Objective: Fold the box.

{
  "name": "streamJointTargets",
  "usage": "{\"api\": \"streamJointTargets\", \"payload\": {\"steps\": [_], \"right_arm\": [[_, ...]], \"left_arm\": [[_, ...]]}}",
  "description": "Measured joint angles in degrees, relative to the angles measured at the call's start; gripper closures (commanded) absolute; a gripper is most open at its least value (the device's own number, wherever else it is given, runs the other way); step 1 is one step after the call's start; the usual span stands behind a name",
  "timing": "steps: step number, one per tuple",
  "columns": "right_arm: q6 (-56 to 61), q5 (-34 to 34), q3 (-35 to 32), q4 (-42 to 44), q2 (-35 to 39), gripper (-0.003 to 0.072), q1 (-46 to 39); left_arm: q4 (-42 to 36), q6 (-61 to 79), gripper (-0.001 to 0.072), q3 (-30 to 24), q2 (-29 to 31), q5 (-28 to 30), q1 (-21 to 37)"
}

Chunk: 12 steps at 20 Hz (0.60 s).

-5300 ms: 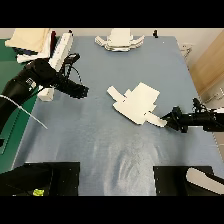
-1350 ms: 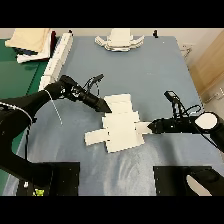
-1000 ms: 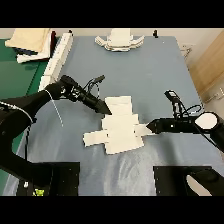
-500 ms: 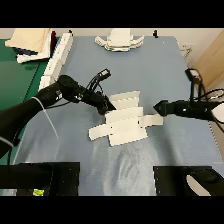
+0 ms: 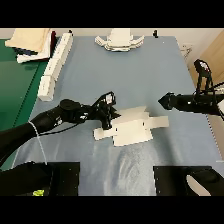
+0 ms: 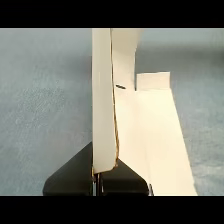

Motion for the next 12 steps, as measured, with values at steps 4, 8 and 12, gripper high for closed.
{"api": "streamJointTargets", "payload": {"steps": [4,8,12], "right_arm": [[0.39,0.26,0.11,1.09,-1.68,0.0243,0.02],[0.44,0.39,0.11,1.88,-2.38,0.0243,0.04],[0.44,0.39,0.11,2.10,-2.56,0.0243,0.04]], "left_arm": [[-1.88,5.77,0.0702,-2.47,0.42,2.47,-2.23],[-2.40,8.24,0.0701,-4.24,0.57,3.91,-3.58],[-2.69,9.03,0.0699,-5.20,0.59,4.26,-3.98]]}}
